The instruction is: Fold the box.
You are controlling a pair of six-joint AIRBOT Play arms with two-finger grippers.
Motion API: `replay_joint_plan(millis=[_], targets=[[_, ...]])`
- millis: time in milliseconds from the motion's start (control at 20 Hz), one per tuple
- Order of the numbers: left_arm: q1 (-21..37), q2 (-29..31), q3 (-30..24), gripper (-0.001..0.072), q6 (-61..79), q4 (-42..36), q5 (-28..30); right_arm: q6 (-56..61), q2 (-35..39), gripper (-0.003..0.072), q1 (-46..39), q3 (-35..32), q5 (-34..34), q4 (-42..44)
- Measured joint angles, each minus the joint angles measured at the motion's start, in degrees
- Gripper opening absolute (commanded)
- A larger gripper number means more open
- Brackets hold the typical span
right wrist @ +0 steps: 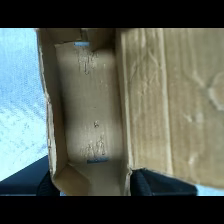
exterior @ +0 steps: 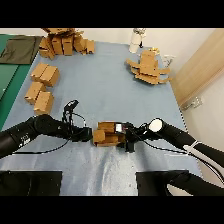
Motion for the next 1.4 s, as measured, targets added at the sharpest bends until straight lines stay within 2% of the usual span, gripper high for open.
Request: replay_joint_plan(millis=[500,550,600,650,1200,1250,1300,1400], targets=[[0.17,-0.07,0.44,0.0302,2.43,-2.6,-0.35,0.0,0.0,0.0497,-0.02,0.0,0.13,0.0],[0.15,-0.15,0.42,0.0456,3.1,-2.73,-0.39,0.02,0.0,0.0498,-0.02,0.0,0.13,0.0],[0.15,-0.37,0.44,0.0657,3.52,-2.91,-0.39,0.0,0.0,0.0498,-0.02,0.0,0.13,0.0],[0.15,-0.68,0.44,0.0687,3.87,-3.13,-0.48,0.0,0.0,0.0498,-0.02,0.0,0.15,0.0],[0.11,-2.51,0.44,0.0681,4.94,-8.44,4.42,0.0,0.0,0.0498,-0.02,0.0,0.17,-0.02],[0.11,-2.62,0.44,0.062,4.96,-8.55,4.42,0.0,-0.02,0.0498,-0.02,0.0,0.2,-0.02],[0.11,-2.75,0.44,0.0595,4.98,-8.68,4.37,0.0,-0.02,0.0498,0.0,0.0,0.17,0.0],[0.11,-3.19,0.44,0.0595,5.01,-8.7,4.24,0.0,-0.02,0.0498,-0.02,0.0,0.17,-0.02]])
